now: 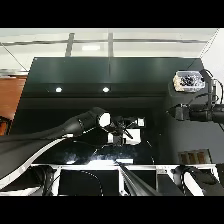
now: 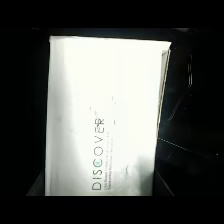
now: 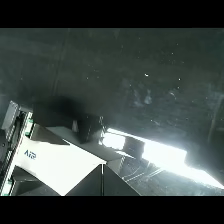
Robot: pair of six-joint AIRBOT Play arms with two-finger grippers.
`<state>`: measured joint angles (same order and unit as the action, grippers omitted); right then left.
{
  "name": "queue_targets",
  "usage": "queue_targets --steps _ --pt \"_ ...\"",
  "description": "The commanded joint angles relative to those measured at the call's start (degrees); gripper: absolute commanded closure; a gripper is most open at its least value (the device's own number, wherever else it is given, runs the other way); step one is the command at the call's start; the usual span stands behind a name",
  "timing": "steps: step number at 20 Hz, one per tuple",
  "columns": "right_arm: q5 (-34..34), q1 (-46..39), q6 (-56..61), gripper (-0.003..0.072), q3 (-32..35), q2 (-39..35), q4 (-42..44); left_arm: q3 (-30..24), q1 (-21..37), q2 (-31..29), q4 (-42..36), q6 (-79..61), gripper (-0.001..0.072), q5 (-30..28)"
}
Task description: Fold the box and place the chain.
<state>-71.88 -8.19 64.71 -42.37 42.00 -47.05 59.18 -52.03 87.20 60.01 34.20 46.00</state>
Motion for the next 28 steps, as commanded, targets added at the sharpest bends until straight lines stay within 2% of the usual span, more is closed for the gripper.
queue_targets --steps 1,3,5,7,9,11,14,16,19,21,23,24,25,26,28 --pt "0.3 0.0 0.0 0.0679 0.0 0.0 0.0 0.0 2.6 -1.3 4.3 6.3 0.0321 1.4" --pt "0.9 0.0 0.1 0.0679 0.0 0.0 0.0 0.0 8.9 -3.6 8.4 10.7 0.0320 2.4" --pt "1.8 0.0 0.9 0.0679 0.0 0.0 0.0 0.0 17.7 -5.5 14.3 15.4 0.0320 2.4" --pt "2.4 0.0 1.9 0.0679 0.0 0.0 0.0 1.2 29.5 -5.9 20.2 19.9 0.0318 2.3" --pt "2.7 0.0 2.2 0.0679 0.0 0.0 0.0 3.8 42.4 -4.7 22.7 24.8 0.0301 0.5" --pt "3.4 0.0 2.6 0.0679 0.0 0.0 0.0 9.3 54.8 -0.9 22.1 31.9 0.0301 0.3" --pt "5.6 0.0 7.0 0.0679 0.0 0.1 0.0 22.6 66.7 8.8 20.7 35.5 0.0300 5.4" --pt "5.7 0.0 7.8 0.0679 0.0 0.1 0.0 32.1 70.2 15.3 19.0 35.4 0.0300 5.8" --pt "6.8 0.0 8.0 0.0679 0.0 0.1 0.0 45.8 71.3 24.2 18.8 35.2 0.0301 5.6" --pt "7.9 0.0 8.6 0.0679 0.0 0.1 0.0 52.1 71.2 29.1 18.9 35.3 0.0300 6.0" --pt "7.5 0.2 7.7 0.0678 0.0 0.1 0.0 56.8 70.8 33.7 19.0 35.3 0.0298 9.1" --pt "7.3 0.5 6.8 0.0678 0.0 0.1 -0.2 58.1 70.5 35.3 18.9 35.3 0.0269 10.9" --pt "7.7 1.0 6.8 0.0678 0.0 0.1 -0.2 58.1 70.0 36.0 19.1 35.1 0.0144 11.3" --pt "8.0 1.5 6.8 0.0678 0.0 0.1 -0.2 58.1 69.5 36.2 19.5 35.2 -0.0011 11.3" --pt "8.0 2.1 6.8 0.0678 0.0 0.1 -0.2 58.9 69.2 35.3 20.8 35.7 -0.0011 12.1"
